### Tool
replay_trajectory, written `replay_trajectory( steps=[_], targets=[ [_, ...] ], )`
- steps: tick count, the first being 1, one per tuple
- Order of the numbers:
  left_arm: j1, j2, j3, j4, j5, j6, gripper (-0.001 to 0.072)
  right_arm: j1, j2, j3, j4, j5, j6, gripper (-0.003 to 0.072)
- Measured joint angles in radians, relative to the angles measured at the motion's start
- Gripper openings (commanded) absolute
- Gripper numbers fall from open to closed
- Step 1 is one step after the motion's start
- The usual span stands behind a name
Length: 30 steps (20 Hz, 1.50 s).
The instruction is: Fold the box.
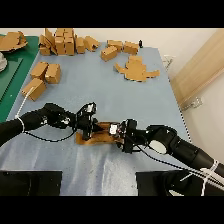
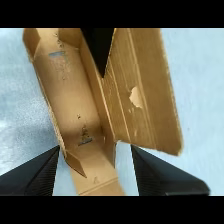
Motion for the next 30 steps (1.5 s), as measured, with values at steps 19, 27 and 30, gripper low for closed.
replay_trajectory(
  steps=[19,27,30],
  targets=[
    [0.000,0.000,0.000,0.000,0.000,0.000,0.0014,-0.389,-0.241,0.002,0.850,0.167,-0.977,0.0703],
    [0.000,0.000,0.000,0.000,0.000,0.000,0.0013,-0.395,-0.275,0.000,0.820,0.171,-1.000,0.0703],
    [0.000,0.000,0.000,0.000,0.000,0.000,0.0013,-0.395,-0.293,0.001,0.826,0.170,-1.002,0.0703]
  ],
)
